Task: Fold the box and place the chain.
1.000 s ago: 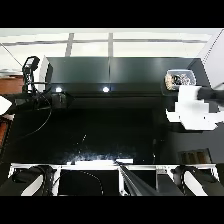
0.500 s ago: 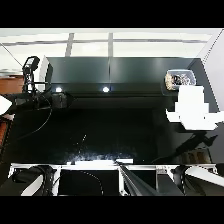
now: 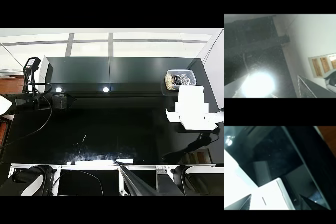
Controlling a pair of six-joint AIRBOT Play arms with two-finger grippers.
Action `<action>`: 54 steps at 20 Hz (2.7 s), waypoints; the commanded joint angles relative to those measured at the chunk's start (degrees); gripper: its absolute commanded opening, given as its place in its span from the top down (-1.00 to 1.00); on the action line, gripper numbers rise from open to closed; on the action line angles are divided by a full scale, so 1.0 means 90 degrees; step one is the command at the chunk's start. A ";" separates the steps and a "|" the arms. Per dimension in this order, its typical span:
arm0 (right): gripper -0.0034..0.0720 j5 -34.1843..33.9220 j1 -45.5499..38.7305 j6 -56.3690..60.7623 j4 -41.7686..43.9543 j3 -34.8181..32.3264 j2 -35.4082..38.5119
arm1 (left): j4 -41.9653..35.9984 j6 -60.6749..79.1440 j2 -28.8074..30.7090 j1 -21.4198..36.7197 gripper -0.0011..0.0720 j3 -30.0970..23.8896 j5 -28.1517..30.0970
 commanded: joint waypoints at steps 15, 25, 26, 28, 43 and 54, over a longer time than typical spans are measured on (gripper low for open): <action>0.12 0.1178 0.0214 -0.0529 0.0330 0.0148 -0.0437 | 0.0053 0.0005 -0.0015 0.0002 -0.97 0.0002 0.0226; 0.80 0.1661 0.0236 -0.0631 0.0369 0.0138 -0.0381 | 0.0053 0.0002 -0.0015 0.0002 -0.97 0.0002 0.0226; 0.80 0.1654 0.0255 -0.0634 0.0452 0.0102 -0.0321 | 0.0053 0.0005 -0.0015 0.0002 -0.97 0.0002 0.0228; 0.80 0.1642 0.0282 -0.0731 0.0845 -0.0063 -0.0189 | 0.0051 0.0005 -0.0015 0.0002 -0.97 0.0002 0.0223; 0.80 0.0192 0.3657 -0.1231 0.2033 -0.2450 0.2387 | -0.0313 0.0000 -0.0170 -0.0347 -0.97 -0.0197 0.0160; 0.80 -0.2926 0.6943 -0.1171 0.2953 -0.5328 0.4733 | -0.2402 0.0279 -0.1974 -0.0738 -0.97 -0.0350 0.0114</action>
